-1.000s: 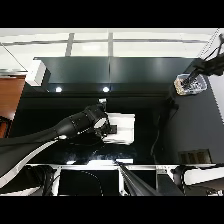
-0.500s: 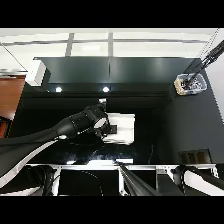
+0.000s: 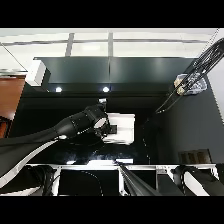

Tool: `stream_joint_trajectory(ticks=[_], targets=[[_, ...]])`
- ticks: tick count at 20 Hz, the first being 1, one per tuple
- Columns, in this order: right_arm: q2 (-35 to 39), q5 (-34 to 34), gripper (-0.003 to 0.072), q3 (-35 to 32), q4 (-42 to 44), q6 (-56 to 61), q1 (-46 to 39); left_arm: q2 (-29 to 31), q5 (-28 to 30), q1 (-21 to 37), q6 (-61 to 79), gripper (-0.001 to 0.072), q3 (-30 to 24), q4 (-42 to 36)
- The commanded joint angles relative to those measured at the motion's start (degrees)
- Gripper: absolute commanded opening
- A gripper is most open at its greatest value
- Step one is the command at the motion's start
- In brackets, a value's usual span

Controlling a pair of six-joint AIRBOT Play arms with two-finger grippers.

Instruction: Fold the box and place the chain.

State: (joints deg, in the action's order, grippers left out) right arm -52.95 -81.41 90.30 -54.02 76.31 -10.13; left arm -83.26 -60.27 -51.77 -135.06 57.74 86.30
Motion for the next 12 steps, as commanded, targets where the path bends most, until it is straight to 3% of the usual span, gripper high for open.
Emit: stream_joint_trajectory(ticks=[1,5,12], targets=[[2.4,-5.62,0.0008,-2.93,12.28,-3.5,1.38,0.04,-0.02,-0.02,0.0,0.0028,0.0,0.0],[2.43,-11.74,0.0009,-3.21,13.46,-4.07,7.93,0.04,-0.02,-0.02,0.0,0.0028,0.0,0.0],[2.43,-12.81,0.0008,-3.21,13.99,-2.97,16.02,0.04,0.0,-0.02,0.0,0.0028,0.0,0.0]])
